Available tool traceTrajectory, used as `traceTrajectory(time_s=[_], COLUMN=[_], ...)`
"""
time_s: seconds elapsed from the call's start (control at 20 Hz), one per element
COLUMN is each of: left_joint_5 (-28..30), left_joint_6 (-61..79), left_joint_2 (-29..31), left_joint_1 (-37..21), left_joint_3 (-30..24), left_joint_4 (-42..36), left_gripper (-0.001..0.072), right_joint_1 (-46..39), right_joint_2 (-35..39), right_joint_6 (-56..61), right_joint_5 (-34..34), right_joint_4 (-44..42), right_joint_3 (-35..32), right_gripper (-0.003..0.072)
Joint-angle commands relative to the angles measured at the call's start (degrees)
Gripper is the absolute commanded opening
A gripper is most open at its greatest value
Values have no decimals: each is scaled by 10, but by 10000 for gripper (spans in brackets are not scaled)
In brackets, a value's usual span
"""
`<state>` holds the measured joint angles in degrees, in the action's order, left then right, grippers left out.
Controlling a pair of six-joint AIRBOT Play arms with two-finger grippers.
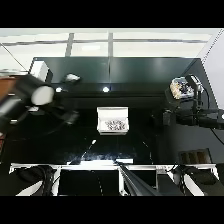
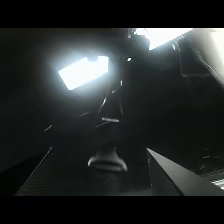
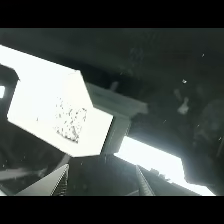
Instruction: Fold the box and place the chain.
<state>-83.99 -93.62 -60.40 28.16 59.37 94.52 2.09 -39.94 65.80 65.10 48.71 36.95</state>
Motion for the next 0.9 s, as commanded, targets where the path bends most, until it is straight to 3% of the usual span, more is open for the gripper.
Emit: traceTrajectory(time_s=[0.0, 0.15, 0.3, 0.6, 0.85], left_joint_5=[31, 72, 114, 231, 240], left_joint_6=[80, 238, 434, 805, 987], left_joint_2=[74, 66, 41, 16, -17], left_joint_1=[-166, -266, -276, -267, -255], left_joint_3=[-77, -160, -216, -226, -226], left_joint_4=[-101, -263, -312, -473, -512], left_gripper=[673, 687, 687, 687, 686], right_joint_1=[0, 0, 0, 0, 0], right_joint_2=[0, 0, 0, 0, 0], right_joint_6=[0, 0, 1, 0, 0], right_joint_5=[-29, -44, -43, -44, -52], right_joint_4=[0, 0, -1, 0, 0], right_joint_3=[0, 0, 0, 0, 0], right_gripper=[691, 702, 702, 701, 701])
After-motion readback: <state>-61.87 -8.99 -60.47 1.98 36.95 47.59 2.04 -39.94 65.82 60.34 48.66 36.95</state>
